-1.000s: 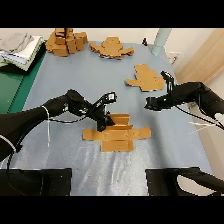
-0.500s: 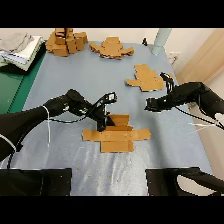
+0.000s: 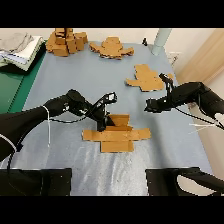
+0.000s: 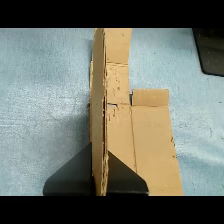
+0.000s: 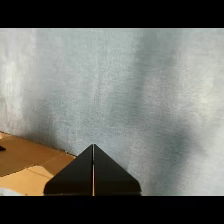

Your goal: Fold the box.

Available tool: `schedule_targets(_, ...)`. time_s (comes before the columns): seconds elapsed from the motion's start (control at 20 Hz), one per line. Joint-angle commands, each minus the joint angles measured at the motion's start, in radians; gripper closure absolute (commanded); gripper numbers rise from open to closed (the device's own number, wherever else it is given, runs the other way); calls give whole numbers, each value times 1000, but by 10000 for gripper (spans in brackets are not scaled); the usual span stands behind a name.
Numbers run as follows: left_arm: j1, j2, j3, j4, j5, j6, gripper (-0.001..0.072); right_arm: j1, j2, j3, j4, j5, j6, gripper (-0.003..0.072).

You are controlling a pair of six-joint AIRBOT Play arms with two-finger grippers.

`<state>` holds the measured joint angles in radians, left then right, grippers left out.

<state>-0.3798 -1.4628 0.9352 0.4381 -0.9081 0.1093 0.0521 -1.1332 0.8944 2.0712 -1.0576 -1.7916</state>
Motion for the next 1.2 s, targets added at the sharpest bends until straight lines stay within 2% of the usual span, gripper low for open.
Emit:
schedule_targets(0.0,1,-4,1,13,0,-22,694,0,0,0,4,-24,0,686)
schedule_targets(0.3,1,-17,1,12,1,-32,694,0,2,0,4,-33,0,686)
schedule_targets(0.55,1,-17,1,11,0,-31,695,75,76,-2,-19,-128,-2,687)
schedule_targets(0.75,1,-17,1,11,0,-31,694,259,235,-69,-181,-138,126,686)
schedule_targets(0.95,1,-17,1,11,-1,-31,694,559,385,-208,-293,-39,140,685)
schedule_targets(1.0,1,-17,1,11,0,-31,695,645,406,-245,-311,-16,92,624)
schedule_targets(1.1,1,-17,1,11,0,-31,695,803,405,-320,-372,73,-4,217)
schedule_targets(1.15,1,-17,1,11,0,-31,694,868,389,-357,-410,135,-53,110)
